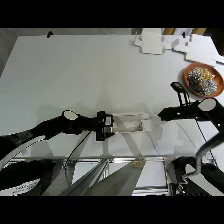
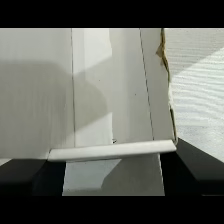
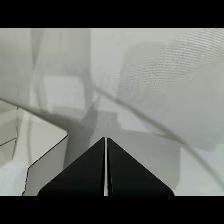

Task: Fold the box and place the chain.

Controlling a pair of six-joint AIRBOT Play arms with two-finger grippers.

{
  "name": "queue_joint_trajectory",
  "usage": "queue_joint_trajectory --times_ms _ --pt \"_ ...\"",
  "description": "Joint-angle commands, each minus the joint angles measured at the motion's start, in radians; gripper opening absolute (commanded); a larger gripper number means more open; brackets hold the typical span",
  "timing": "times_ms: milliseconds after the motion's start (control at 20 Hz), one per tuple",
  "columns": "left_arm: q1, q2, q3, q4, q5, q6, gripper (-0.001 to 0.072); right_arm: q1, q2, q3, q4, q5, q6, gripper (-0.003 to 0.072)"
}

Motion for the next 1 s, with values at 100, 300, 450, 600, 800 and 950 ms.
queue_joint_trajectory --times_ms 100,300,450,600,800,950 --pt "0.001 0.0 0.0 0.0 0.0 0.0 0.0275 0.051 -0.068 -0.024 0.045 0.078 0.058 0.0019" --pt "0.001 0.0 0.0 0.0 0.0 -0.001 0.0275 0.082 -0.068 -0.024 0.055 0.117 0.058 0.002" --pt "0.001 0.0 0.0 0.0 0.0 -0.001 0.0275 0.105 -0.066 -0.024 0.105 0.17 0.055 0.0021" --pt "0.001 0.0 0.0 0.0 0.0 -0.001 0.0275 0.125 -0.025 -0.024 0.131 0.186 0.055 0.0123" --pt "0.001 0.0 0.0 0.0 0.0 -0.001 0.0275 0.125 0.047 -0.024 0.148 0.193 0.055 0.0202" --pt "0.001 0.0 0.0 0.0 0.0 -0.001 0.0275 0.125 0.068 -0.024 0.156 0.21 0.055 0.0203"
